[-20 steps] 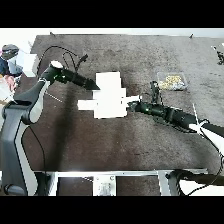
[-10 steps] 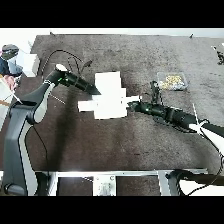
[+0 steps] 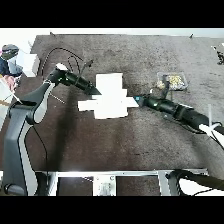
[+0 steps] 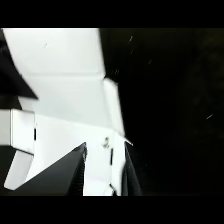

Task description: Fold the box and place the chain.

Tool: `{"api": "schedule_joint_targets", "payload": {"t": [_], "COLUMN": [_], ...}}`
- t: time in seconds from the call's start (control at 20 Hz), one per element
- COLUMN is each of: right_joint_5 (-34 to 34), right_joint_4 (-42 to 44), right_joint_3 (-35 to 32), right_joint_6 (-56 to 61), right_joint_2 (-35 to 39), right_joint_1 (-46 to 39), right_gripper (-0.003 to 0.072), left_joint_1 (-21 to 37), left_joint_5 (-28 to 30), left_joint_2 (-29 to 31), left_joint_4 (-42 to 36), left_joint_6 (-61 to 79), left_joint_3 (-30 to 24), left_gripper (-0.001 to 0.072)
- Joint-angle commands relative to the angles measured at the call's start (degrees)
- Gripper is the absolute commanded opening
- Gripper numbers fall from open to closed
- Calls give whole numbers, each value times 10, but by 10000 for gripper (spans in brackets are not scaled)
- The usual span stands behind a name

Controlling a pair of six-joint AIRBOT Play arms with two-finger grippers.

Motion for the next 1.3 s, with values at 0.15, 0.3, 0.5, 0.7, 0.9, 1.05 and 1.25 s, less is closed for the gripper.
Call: {"api": "schedule_joint_targets", "payload": {"t": [0.15,0.3,0.5,0.7,0.9,1.05,1.25], "right_joint_5": [15,15,35,37,33,14,-19], "right_joint_4": [-40,-87,-138,-216,-260,-264,-272], "right_joint_3": [0,0,0,0,0,0,22], "right_joint_6": [25,44,43,43,-23,-69,-135], "right_joint_2": [52,52,52,46,44,30,15], "right_joint_1": [-75,-75,-75,-60,-17,18,50], "right_gripper": [274,274,298,375,377,554,554], "left_joint_1": [-1,-9,-17,-28,-28,-28,-28], "left_joint_5": [82,106,135,157,170,167,165], "left_joint_2": [12,12,7,1,1,1,1], "left_joint_4": [5,19,35,61,62,61,61], "left_joint_6": [174,243,251,251,249,248,248], "left_joint_3": [-2,-2,-2,-5,-26,-29,-29], "left_gripper": [10,10,10,10,12,13,13]}}
